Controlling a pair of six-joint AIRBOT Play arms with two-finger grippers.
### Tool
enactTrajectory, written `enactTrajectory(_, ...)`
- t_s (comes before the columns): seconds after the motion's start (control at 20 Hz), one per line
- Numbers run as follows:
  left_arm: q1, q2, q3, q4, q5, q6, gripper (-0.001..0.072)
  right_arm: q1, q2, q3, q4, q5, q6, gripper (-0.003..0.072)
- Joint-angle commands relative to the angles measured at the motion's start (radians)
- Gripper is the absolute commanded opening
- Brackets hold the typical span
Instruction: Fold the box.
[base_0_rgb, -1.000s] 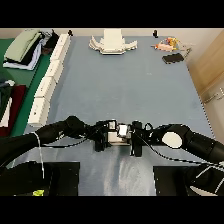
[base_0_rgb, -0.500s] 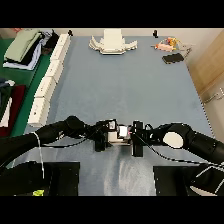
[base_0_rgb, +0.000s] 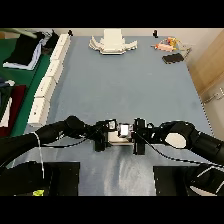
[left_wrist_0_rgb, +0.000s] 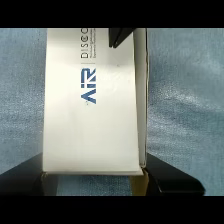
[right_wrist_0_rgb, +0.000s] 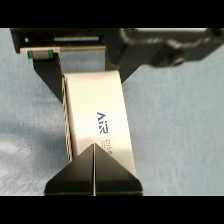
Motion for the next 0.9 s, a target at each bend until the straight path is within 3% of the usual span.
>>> enactTrajectory(0.0,0.000,0.001,0.001,0.000,0.000,0.000,0.0365,0.000,-0.032,0.001,-0.018,0.037,0.021,0.0008)
enactTrajectory(0.3,0.000,0.000,0.001,0.000,0.000,0.000,0.0365,0.000,-0.058,0.001,-0.019,0.036,0.021,0.0007)
enactTrajectory(0.55,0.000,0.000,0.001,0.000,0.000,0.000,0.0365,-0.001,0.008,0.033,-0.031,0.027,0.069,0.0008)
enactTrajectory(0.75,0.000,0.001,0.001,0.000,0.000,0.000,0.0365,-0.016,0.088,0.066,-0.293,0.050,0.401,0.0008)
enactTrajectory(0.85,0.000,0.001,0.001,0.000,0.000,0.000,0.0365,-0.055,0.093,0.085,-0.461,0.137,0.643,0.0007)
